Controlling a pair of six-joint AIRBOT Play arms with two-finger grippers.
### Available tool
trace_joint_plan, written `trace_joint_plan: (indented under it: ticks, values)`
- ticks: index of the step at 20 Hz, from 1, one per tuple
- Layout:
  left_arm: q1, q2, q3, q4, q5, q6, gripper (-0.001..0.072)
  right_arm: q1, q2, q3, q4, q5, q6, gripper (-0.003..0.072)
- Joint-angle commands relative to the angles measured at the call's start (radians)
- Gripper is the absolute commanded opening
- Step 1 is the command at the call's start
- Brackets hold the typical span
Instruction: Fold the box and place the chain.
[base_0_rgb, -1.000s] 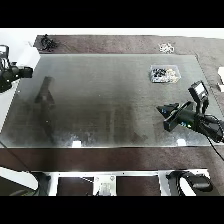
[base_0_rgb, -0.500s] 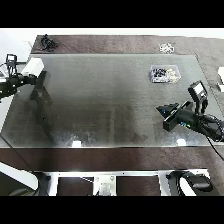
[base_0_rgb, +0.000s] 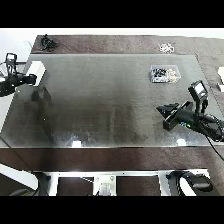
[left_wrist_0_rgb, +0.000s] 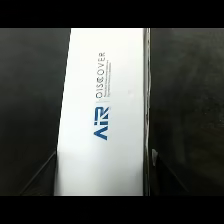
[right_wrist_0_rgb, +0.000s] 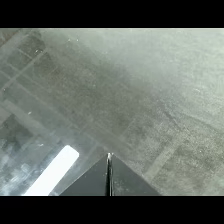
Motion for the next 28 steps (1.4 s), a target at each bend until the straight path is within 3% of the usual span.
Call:
trace_joint_plan:
  ticks: [1, 3, 4, 5, 6, 9, 11, 15, 18, 22, 25, 28]
  values:
    - [0.016, 0.095, 0.000, 0.137, -0.105, -0.106, 0.0720, 0.000, 0.002, 0.000, 0.000, -0.066, 0.002, 0.0004]
    - [0.036, 0.190, 0.000, 0.208, -0.190, -0.193, 0.0709, 0.000, 0.002, 0.001, 0.003, -0.122, 0.002, 0.0004]
    - [0.048, 0.246, 0.000, 0.214, -0.243, -0.233, 0.0544, 0.000, 0.002, 0.001, 0.021, -0.149, 0.002, 0.0005]
    - [0.053, 0.300, 0.000, 0.215, -0.313, -0.229, 0.0316, 0.000, 0.002, 0.001, 0.035, -0.174, 0.002, 0.0005]
    - [0.054, 0.359, 0.000, 0.214, -0.411, -0.188, 0.0018, 0.000, 0.002, 0.001, 0.055, -0.189, 0.002, 0.0005]
    - [0.053, 0.506, -0.001, 0.102, -0.603, -0.171, 0.0012, 0.001, 0.019, 0.001, 0.084, -0.214, 0.037, 0.0002]
    - [0.053, 0.620, -0.071, -0.031, -0.584, -0.127, 0.0011, 0.001, 0.057, 0.000, 0.077, -0.254, 0.086, 0.0001]
    - [0.053, 0.908, -0.430, -0.296, -0.389, 0.080, 0.0011, 0.000, 0.177, -0.001, 0.008, -0.293, 0.164, 0.0000]
    - [0.053, 1.100, -0.703, -0.362, -0.395, 0.237, 0.0011, 0.000, 0.283, -0.042, -0.109, -0.293, 0.282, 0.0000]
    - [0.053, 1.352, -1.038, -0.425, -0.376, 0.278, 0.0011, 0.000, 0.477, -0.191, -0.229, -0.294, 0.396, 0.0000]
    - [0.052, 1.533, -1.186, -0.465, -0.320, 0.277, 0.0011, 0.000, 0.618, -0.290, -0.240, -0.293, 0.396, 0.0000]
    - [0.052, 1.606, -1.233, -0.463, -0.356, 0.249, 0.0012, 0.000, 0.700, -0.360, -0.246, -0.293, 0.398, 0.0004]
